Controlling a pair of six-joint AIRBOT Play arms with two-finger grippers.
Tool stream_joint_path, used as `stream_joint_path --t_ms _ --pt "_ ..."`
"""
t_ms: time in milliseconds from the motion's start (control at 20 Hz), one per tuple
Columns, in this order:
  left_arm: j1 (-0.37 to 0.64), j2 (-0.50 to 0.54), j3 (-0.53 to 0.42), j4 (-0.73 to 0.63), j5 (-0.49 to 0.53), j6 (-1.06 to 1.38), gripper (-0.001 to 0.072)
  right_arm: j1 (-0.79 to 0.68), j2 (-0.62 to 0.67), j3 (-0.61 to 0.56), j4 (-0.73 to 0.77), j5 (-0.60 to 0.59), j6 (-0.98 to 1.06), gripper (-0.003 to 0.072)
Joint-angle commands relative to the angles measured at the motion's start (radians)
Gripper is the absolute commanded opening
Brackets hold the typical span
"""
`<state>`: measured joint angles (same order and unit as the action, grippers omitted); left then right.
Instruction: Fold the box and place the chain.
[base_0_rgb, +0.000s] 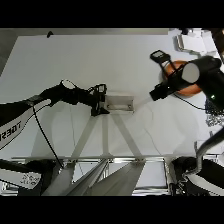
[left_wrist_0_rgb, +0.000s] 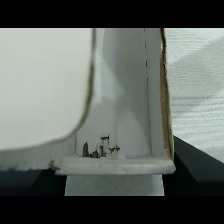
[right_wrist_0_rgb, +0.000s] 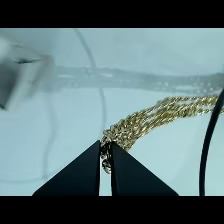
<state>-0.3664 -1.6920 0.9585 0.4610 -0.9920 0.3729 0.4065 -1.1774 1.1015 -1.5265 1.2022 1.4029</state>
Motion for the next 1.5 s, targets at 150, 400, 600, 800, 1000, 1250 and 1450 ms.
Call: stream_joint_path --t_ms 150,400,600,800,1000,1250,1450 --pt "0.000 -0.001 0.000 0.000 0.000 0.000 0.0077 0.190 -0.047 -0.005 0.187 -0.186 0.057 0.0014" --pt "0.000 -0.001 0.000 0.000 0.000 0.001 0.0077 0.230 -0.085 -0.005 0.342 -0.335 0.054 0.0014" --pt "0.000 -0.001 0.000 0.000 0.000 0.000 0.0077 0.230 -0.114 -0.005 0.504 -0.420 -0.102 0.0012" --pt "0.000 -0.001 0.000 0.000 0.000 0.000 0.0077 0.223 -0.117 -0.005 0.415 -0.433 -0.116 0.0015" --pt "0.000 -0.001 0.000 0.000 0.000 0.000 0.0077 0.207 -0.117 -0.005 0.233 -0.341 -0.094 0.0437" --pt "0.000 -0.001 0.000 0.000 0.000 0.000 0.0077 0.047 -0.091 -0.005 0.276 -0.270 -0.266 0.0483" --pt "0.000 -0.001 0.000 0.000 0.000 0.000 0.0077 -0.165 -0.090 -0.005 0.278 -0.212 -0.513 0.0483"
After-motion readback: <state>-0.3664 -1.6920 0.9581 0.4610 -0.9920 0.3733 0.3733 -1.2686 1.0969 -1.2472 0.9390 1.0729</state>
